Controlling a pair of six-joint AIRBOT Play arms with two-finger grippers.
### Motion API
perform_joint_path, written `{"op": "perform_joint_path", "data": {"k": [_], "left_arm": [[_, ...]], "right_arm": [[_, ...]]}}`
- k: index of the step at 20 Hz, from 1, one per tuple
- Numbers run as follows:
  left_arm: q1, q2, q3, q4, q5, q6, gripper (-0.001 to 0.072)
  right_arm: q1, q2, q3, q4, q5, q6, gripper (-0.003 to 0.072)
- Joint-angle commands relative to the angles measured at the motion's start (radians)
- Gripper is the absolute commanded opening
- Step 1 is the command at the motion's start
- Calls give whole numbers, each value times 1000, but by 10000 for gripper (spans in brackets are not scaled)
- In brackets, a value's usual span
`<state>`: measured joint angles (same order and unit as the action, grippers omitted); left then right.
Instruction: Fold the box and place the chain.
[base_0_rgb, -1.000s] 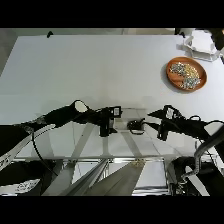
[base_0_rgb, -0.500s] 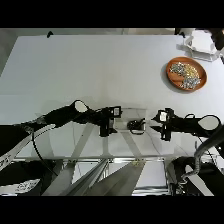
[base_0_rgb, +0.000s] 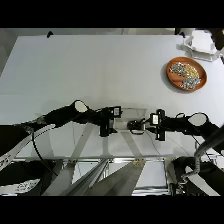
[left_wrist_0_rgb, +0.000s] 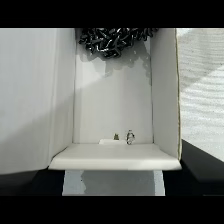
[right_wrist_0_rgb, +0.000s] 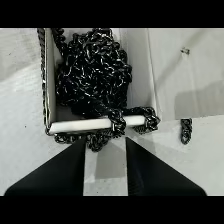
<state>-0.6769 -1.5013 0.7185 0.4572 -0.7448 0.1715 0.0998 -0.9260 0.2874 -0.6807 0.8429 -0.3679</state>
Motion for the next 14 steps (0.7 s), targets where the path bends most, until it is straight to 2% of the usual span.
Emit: {"op": "perform_joint_path", "data": {"k": [1, 6, 9, 11, 12, 14], "left_arm": [[0, 0, 0, 0, 0, 0, 435], [0, 0, 0, 0, 0, 0, 435], [0, 0, 0, 0, 0, 0, 435], [0, 0, 0, 0, 0, 0, 435], [0, 0, 0, 0, 0, 0, 435], [0, 0, 0, 0, 0, 0, 435]], "right_arm": [[5, -16, -1, 8, -10, -11, 221], [5, -34, -1, 44, -21, -18, 220], [5, -34, -1, 61, -21, -31, 103], [5, -34, -1, 61, -25, -31, 100], [5, -34, -1, 60, -24, -31, 37], [5, -34, -1, 58, -24, -30, 23]]}}
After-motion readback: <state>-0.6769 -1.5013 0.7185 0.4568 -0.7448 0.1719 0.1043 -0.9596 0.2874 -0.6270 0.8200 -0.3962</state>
